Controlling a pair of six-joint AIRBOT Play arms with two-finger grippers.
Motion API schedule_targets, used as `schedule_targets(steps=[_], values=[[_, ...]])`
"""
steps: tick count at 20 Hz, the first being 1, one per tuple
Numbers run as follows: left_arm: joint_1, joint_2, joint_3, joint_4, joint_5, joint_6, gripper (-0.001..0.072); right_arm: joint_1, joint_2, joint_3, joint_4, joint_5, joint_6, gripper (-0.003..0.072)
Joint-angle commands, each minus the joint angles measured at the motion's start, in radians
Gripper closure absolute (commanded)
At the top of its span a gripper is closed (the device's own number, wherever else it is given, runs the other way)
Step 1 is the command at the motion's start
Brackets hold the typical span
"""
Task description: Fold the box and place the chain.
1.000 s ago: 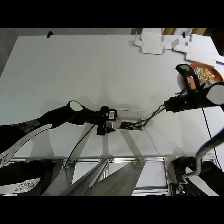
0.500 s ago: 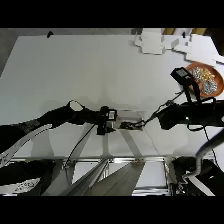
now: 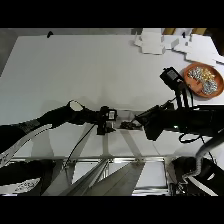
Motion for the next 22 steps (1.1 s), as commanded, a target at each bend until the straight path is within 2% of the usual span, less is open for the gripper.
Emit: schedule_targets(steps=[1,10,12,13,17,22], values=[[0.0,0.0,0.0,0.0,0.0,0.0,0.0437,0.048,-0.04,0.001,-0.024,-0.061,0.0,0.0667],[0.0,0.0,0.0,0.0,0.0,0.0,0.0437,0.048,-0.301,0.001,-0.121,-0.044,0.027,0.0655],[0.0,0.0,0.0,0.0,0.0,0.0,0.0437,0.048,-0.349,0.001,-0.122,-0.032,0.027,0.0484],[0.0,0.0,0.0,0.0,0.0,0.0,0.0437,0.048,-0.355,0.002,-0.123,-0.025,0.026,0.0457],[0.0,0.0,0.0,0.0,0.0,0.0,0.0437,-0.019,-0.315,0.077,-0.198,0.076,0.026,0.0458],[0.0,0.0,0.0,0.0,0.0,0.0,0.0437,-0.229,-0.294,0.115,-0.357,0.217,0.026,0.0459]])
